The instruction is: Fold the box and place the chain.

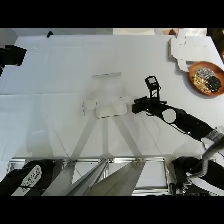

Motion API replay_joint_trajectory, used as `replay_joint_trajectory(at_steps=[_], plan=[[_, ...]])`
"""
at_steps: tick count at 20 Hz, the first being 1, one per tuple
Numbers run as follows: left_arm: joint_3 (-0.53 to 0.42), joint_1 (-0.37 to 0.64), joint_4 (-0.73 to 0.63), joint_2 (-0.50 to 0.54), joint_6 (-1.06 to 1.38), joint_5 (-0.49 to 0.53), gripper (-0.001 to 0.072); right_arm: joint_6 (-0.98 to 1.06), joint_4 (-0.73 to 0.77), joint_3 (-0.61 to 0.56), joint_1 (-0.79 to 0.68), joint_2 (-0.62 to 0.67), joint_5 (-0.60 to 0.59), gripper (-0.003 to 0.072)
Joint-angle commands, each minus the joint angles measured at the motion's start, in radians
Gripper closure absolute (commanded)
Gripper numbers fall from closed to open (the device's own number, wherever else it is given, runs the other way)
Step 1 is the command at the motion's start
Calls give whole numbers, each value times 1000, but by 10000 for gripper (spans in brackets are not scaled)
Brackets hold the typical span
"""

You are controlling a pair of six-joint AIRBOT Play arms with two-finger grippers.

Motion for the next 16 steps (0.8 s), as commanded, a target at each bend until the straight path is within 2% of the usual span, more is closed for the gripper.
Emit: replay_joint_trajectory(at_steps=[1, 7, 16], plan=[[1, 0, 0, 1, 0, 0, 9, 49, 11, 0, 22, -13, -56, 670], [1, 0, 0, 1, 0, 0, 9, 134, 19, 0, 22, -13, -113, 670], [1, 0, 0, 1, 0, 0, 9, 130, 18, -1, 23, -62, -57, 669]])
